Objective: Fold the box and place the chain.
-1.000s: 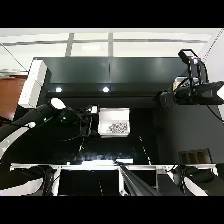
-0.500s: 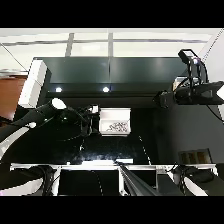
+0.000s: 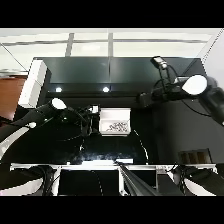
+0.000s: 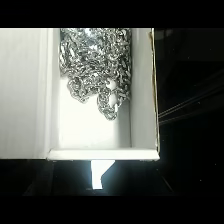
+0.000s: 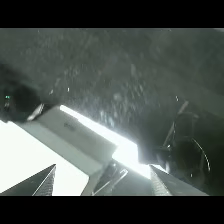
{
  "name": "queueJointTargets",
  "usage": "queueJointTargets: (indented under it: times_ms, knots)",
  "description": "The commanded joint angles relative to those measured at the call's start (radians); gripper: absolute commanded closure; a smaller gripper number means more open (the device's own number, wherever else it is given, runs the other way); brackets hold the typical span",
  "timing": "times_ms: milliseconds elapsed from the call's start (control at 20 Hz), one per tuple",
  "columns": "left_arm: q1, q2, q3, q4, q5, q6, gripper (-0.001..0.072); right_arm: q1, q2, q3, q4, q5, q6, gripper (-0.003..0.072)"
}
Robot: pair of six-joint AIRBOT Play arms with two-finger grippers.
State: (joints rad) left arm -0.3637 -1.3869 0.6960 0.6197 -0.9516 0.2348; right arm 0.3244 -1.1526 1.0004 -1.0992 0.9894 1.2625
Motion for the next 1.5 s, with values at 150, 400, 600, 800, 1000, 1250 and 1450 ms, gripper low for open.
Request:
queueJointTargets:
  times_ms: [150,400,600,800,1000,1250,1450]
  knots:
    - [0.001,0.000,0.000,0.002,0.002,0.000,0.0249,0.039,-0.148,0.001,0.121,-0.076,-0.187,-0.0013]
    - [0.001,0.000,0.000,0.002,0.002,0.000,0.0249,0.039,-0.154,0.001,0.327,0.021,-0.454,-0.0007]
    - [0.000,0.000,0.000,0.003,0.002,0.000,0.0249,0.039,-0.155,0.002,0.340,0.113,-0.621,-0.0006]
    - [0.000,0.000,0.000,0.004,0.002,0.000,0.0249,0.039,-0.155,0.008,0.334,0.220,-0.682,-0.0006]
    - [0.000,0.000,0.000,0.004,0.002,0.000,0.0249,0.047,-0.159,0.002,0.297,0.224,-0.759,-0.0006]
    - [0.000,0.000,0.000,0.004,0.002,0.000,0.0249,0.093,-0.159,-0.021,0.238,0.202,-0.819,-0.0006]
    - [0.000,0.000,0.000,0.004,0.002,0.000,0.0249,0.096,-0.159,-0.021,0.238,0.200,-0.819,0.0214]
